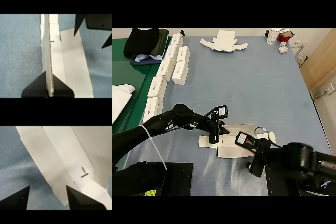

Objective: Fold the box.

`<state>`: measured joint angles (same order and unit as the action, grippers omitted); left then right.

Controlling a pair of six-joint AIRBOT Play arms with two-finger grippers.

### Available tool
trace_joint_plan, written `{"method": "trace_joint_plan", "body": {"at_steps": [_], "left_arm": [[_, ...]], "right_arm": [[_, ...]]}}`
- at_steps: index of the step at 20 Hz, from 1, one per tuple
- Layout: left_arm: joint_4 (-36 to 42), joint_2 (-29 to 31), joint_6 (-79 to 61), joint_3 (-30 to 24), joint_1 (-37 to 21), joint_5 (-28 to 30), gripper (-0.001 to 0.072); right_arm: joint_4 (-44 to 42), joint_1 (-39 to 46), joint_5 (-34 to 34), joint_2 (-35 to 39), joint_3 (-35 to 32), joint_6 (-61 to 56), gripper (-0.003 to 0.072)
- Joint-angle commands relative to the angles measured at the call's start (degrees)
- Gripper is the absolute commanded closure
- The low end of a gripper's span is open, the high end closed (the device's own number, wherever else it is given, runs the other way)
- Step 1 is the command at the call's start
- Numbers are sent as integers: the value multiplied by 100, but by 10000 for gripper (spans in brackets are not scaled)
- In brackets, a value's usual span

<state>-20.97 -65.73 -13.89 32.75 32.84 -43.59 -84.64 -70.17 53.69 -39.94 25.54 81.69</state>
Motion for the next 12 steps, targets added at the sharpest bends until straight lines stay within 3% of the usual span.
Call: {"method": "trace_joint_plan", "body": {"at_steps": [1, 5, 8, 12], "left_arm": [[-2, -2, 0, 0, 0, 0, 695], [-2, -2, 0, 0, 0, 0, 695], [-2, -2, 0, 0, 0, -4, 695], [-2, -2, 0, 0, 0, 0, 695]], "right_arm": [[1034, -739, -144, -752, -87, -822, -34], [1534, -730, -385, -1296, -79, -1016, -34], [2155, -728, -369, -1180, -37, -1816, -34], [2295, -728, -326, -905, -37, -1919, -34]]}}
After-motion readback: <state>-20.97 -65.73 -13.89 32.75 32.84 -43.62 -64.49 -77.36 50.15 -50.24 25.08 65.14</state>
